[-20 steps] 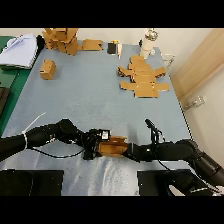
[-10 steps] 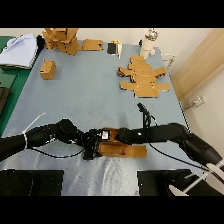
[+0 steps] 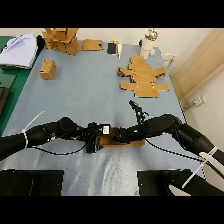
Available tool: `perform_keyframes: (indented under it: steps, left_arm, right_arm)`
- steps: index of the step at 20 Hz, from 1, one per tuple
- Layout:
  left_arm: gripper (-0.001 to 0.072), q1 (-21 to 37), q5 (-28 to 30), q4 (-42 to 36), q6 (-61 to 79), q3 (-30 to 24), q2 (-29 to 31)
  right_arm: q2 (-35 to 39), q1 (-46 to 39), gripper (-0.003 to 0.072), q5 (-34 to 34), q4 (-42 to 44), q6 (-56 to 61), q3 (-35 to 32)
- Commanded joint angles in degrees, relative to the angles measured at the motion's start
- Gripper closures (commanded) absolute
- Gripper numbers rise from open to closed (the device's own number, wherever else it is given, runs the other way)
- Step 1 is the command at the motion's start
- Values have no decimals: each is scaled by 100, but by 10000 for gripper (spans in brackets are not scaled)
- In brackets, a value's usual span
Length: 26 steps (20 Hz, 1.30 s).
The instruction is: Fold the box.
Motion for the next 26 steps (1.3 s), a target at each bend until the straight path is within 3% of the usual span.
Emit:
perform_keyframes:
  steps: [1, 9, 12, 17, 20, 26]
  left_arm:
    - [292, 13, 509, 0, 2, 50, -2]
    - [292, 11, 487, -44, -7, 48, 0]
    - [292, 13, 236, 26, -695, 48, 39]
    - [292, 31, -638, 1266, -1552, 46, 492]
    - [292, 83, -1172, 1368, -1596, 44, 697]
    - [292, 74, -1095, 1067, -1554, -291, 704]
  right_arm:
    - [-13, -2, 684, -101, 4, -28, 24]
    - [-13, -2, 684, -31, 17, 61, 52]
    - [-13, -2, 684, 9, 17, 101, 151]
    - [-20, -2, 684, 15, 0, 144, 234]
    - [-20, -4, 684, 72, -2, 184, 232]
    - [-20, -2, 684, 76, -4, 184, 232]
